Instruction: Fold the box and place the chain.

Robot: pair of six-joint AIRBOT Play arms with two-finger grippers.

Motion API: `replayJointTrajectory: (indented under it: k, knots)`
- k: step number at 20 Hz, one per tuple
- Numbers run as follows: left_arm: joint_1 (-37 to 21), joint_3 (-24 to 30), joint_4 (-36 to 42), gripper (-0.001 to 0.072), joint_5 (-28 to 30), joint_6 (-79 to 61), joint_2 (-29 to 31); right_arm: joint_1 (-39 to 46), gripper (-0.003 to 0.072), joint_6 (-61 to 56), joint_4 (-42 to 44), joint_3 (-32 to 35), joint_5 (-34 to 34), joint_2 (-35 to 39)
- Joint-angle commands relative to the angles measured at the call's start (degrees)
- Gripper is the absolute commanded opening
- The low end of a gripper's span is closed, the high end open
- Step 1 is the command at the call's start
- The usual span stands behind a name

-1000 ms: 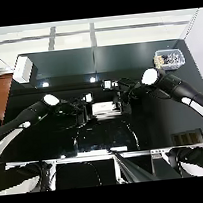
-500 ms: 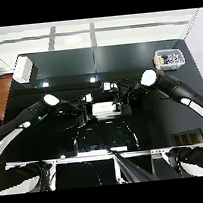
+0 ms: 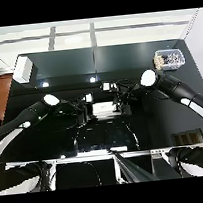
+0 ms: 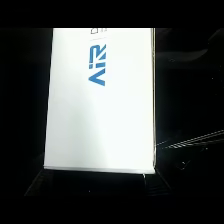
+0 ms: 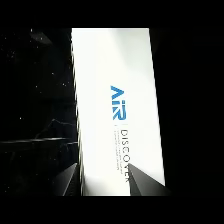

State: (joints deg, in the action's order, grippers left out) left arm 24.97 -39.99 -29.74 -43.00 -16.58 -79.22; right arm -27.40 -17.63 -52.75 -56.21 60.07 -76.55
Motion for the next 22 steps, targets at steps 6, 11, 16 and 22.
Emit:
replayJointTrajectory:
  k: [6, 11, 16, 22]
  knots:
    - [0.0, 0.0, 0.0, 0.0398, 0.0, 0.0, 0.0, 3.3, 0.0372, -19.6, 2.4, -1.7, 2.3, 5.8]
    - [0.0, 0.0, 0.0, 0.0398, 0.0, 0.0, 0.0, 4.4, 0.0009, -42.2, 14.1, 2.4, 4.0, 5.2]
    - [0.0, 0.0, 0.0, 0.0398, 0.0, 0.0, 0.0, 4.4, 0.0009, -42.2, 26.0, 5.6, -0.7, 1.0]
    - [0.0, 0.0, 0.0, 0.0398, 0.0, 0.0, 0.0, 4.5, 0.001, -42.2, 24.6, 5.6, -1.8, -4.9]
